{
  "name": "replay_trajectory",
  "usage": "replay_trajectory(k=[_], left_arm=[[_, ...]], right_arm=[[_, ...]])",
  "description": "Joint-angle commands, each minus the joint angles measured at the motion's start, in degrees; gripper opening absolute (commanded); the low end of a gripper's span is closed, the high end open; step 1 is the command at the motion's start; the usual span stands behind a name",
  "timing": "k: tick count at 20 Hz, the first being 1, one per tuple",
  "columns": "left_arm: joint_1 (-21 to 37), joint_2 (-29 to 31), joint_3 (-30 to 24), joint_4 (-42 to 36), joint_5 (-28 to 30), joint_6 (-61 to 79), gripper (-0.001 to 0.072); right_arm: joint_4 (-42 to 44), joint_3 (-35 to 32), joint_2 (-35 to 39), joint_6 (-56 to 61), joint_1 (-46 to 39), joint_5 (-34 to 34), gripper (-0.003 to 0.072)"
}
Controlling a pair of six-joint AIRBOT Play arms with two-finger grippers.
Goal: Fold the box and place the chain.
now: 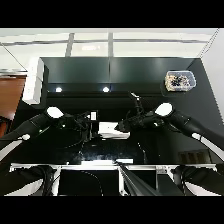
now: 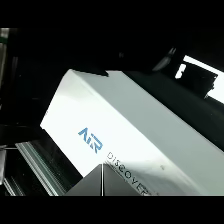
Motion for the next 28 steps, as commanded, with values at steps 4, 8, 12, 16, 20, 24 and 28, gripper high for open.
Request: replay_trajectory(k=[4, 8, 12, 16, 20, 24, 28], left_arm=[[0.0, 0.0, 0.0, 0.0, 0.0, 0.0, 0.0465], [0.0, 0.0, 0.0, 0.0, 0.0, 0.0, 0.0467], [0.0, 1.0, 0.0, 0.7, 0.1, -1.4, 0.0717], [0.1, 8.5, 0.9, 12.9, -2.0, -10.9, 0.0717], [-2.6, 14.0, 1.2, 11.2, -3.3, -14.0, 0.0716], [-11.1, 11.0, 2.8, 8.9, 6.4, -17.6, 0.0715], [-15.2, 5.0, 5.9, 4.4, 10.1, -18.6, 0.0713]], right_arm=[[-3.8, 0.1, -1.9, 1.6, 0.0, -1.3, 0.0004], [-4.4, 3.9, 1.2, -0.3, -1.9, 6.3, 0.0005], [-10.2, 7.5, 12.3, 2.4, -10.7, 16.5, 0.0004], [-19.9, 7.8, 24.5, 8.3, -25.5, 22.8, 0.0005], [-24.1, 7.8, 27.6, 10.1, -33.2, 23.3, 0.0005], [-26.9, 7.6, 27.6, 10.1, -33.2, 22.4, 0.0006], [-26.9, 7.6, 27.6, 10.1, -33.2, 22.6, 0.0005]])
